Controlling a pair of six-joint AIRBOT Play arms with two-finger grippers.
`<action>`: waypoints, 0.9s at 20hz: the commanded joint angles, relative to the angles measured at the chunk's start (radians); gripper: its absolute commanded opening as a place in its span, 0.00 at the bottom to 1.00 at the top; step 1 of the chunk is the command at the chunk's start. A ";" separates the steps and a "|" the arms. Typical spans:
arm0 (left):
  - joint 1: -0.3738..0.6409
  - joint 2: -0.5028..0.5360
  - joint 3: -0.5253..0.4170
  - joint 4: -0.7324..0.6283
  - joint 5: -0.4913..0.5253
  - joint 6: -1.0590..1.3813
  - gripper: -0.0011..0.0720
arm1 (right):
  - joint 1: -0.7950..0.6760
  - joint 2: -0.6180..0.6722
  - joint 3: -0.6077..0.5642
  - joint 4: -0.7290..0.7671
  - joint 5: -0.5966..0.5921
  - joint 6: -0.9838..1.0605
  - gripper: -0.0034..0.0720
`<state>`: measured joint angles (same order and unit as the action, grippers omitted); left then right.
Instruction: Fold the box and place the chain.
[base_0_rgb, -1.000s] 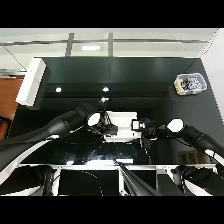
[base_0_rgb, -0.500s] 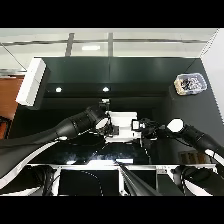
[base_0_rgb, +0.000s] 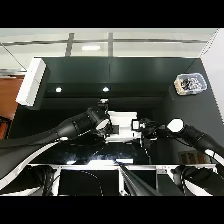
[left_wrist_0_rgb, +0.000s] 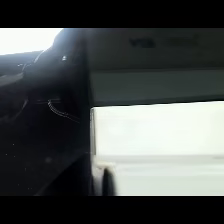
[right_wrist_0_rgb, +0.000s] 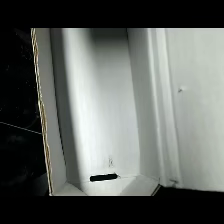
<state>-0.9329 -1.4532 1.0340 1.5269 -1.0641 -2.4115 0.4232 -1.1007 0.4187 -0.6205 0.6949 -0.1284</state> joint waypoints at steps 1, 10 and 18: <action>-0.001 -0.008 0.001 -0.010 -0.014 -0.002 0.13 | 0.001 0.000 0.001 -0.002 0.000 0.000 0.19; -0.006 -0.017 0.031 0.019 -0.051 -0.002 0.66 | 0.001 0.000 0.001 -0.001 0.000 0.000 0.19; -0.006 -0.047 0.031 0.012 -0.044 -0.050 0.65 | 0.001 0.000 0.001 -0.001 0.000 0.000 0.19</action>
<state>-0.9394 -1.4906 1.0634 1.5433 -1.1137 -2.4477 0.4232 -1.1007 0.4187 -0.6224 0.6949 -0.1287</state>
